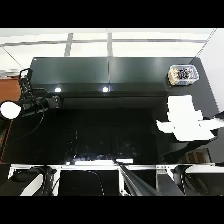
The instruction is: Fold the box and place the chain.
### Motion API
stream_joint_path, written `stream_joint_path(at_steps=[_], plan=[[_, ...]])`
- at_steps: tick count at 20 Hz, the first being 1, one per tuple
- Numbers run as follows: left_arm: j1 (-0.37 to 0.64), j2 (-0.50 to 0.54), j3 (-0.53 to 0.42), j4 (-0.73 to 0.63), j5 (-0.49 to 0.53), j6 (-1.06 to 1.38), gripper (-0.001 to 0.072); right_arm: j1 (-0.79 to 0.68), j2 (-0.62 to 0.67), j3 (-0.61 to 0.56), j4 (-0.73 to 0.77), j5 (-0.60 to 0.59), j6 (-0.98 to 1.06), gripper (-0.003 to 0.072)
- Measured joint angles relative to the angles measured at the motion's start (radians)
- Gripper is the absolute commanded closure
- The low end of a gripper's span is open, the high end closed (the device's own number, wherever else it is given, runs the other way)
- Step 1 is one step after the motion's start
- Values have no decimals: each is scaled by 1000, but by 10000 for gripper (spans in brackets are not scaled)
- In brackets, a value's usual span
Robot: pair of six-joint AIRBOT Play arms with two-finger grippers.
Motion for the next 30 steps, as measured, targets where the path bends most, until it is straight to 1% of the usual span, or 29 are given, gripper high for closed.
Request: stream_joint_path(at_steps=[1, 2, 3, 7, 10, 13, 16, 18, 20, 22, 24, 25, 27, 29, 30], plan=[[0, 0, 0, -5, -1, 0, 6, 6, -2, -3, -3, 8, -13, 413], [0, 0, 0, -7, -1, 0, 6, 12, -3, -5, -4, 15, -23, 525], [0, 0, 0, -10, -1, 0, 6, 19, -2, -6, -8, 27, -31, 682], [0, 0, 0, -11, 15, 5, 9, 55, 39, -15, -14, 68, -35, 677], [0, 0, 0, -11, 43, 42, 10, 97, 104, -59, 55, 66, -27, 677], [0, 0, 0, -15, 60, 64, 9, 164, 197, -159, 155, 45, -20, 677], [0, -5, 0, -59, 64, 70, 9, 270, 330, -317, 286, -21, -38, 677], [-9, -10, 0, -101, 66, 72, 9, 356, 435, -450, 397, -95, -84, 677], [-44, -23, 0, -138, 47, 77, 9, 469, 553, -602, 525, -193, -151, 677], [-101, -51, 0, -165, 18, 80, 9, 618, 661, -743, 624, -313, -204, 677], [-159, -99, 7, -219, -8, 104, 9, 779, 731, -849, 701, -441, -234, 677], [-177, -131, 16, -263, -18, 134, 9, 855, 752, -885, 723, -501, -242, 677], [-186, -221, 51, -400, -80, 238, 9, 1001, 779, -935, 755, -602, -254, 677], [-173, -327, 92, -542, -173, 338, 9, 1118, 793, -961, 784, -667, -258, 677], [-165, -380, 113, -588, -214, 375, 9, 1164, 797, -969, 792, -695, -260, 677]])
